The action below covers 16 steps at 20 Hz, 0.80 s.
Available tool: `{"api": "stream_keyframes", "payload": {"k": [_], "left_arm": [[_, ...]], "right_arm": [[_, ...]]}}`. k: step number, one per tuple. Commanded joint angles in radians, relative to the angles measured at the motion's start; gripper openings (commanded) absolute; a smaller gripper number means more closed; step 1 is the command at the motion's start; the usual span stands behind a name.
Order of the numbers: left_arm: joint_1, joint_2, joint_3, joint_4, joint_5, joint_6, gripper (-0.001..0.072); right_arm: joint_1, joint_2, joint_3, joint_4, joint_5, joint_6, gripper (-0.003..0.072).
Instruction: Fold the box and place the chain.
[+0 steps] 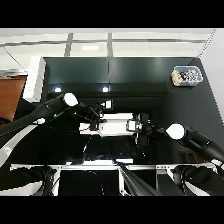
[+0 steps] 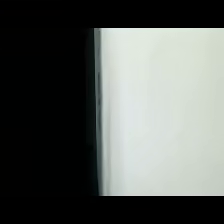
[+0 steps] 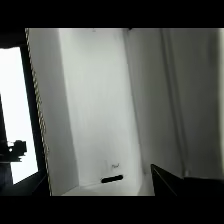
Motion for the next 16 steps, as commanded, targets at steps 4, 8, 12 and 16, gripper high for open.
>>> {"api": "stream_keyframes", "payload": {"k": [4,8,12,16], "left_arm": [[0.0,-0.001,0.001,0.0,-0.003,0.002,0.0026],[0.0,-0.001,0.001,0.0,-0.003,0.002,0.0026],[0.0,-0.001,0.001,0.0,-0.003,0.002,0.0026],[0.0,-0.001,0.001,0.0,-0.003,0.002,0.0026]], "right_arm": [[-0.093,-0.006,0.066,0.007,0.061,0.0,0.0708],[-0.127,-0.031,0.066,0.011,0.116,-0.018,0.0708],[-0.127,-0.058,0.066,0.098,0.12,-0.114,0.0708],[-0.13,-0.119,0.066,0.249,0.13,-0.335,0.0708]]}}
